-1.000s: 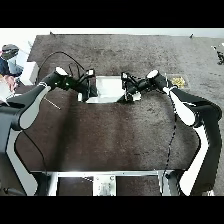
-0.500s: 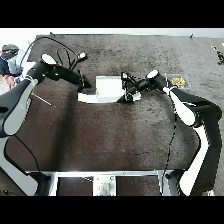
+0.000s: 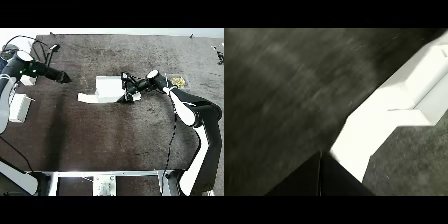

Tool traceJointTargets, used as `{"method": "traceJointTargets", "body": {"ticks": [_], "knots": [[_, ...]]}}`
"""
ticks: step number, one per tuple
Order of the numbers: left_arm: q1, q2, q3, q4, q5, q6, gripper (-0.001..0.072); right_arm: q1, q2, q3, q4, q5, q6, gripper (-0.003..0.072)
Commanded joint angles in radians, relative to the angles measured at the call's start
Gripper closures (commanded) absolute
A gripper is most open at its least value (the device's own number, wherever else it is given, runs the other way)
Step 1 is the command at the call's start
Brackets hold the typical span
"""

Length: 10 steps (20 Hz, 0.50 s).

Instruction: Fold the box and place the chain.

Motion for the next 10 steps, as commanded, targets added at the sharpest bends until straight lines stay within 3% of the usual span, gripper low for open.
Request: {"method": "traceJointTargets", "body": {"ticks": [1, 6, 10], "knots": [[0.053, 0.001, -0.069, 0.003, -0.016, -0.107, 0.0705, 0.001, -0.001, 0.0, 0.0, 0.0, 0.0, 0.0277], [0.048, 0.001, -0.256, -0.122, 0.056, -0.11, 0.0703, 0.001, -0.001, 0.0, 0.0, 0.0, 0.0, 0.0277], [0.047, 0.001, -0.35, -0.183, 0.106, -0.12, 0.0702, 0.001, -0.001, 0.0, 0.0, 0.0, 0.0, 0.0277]]}}
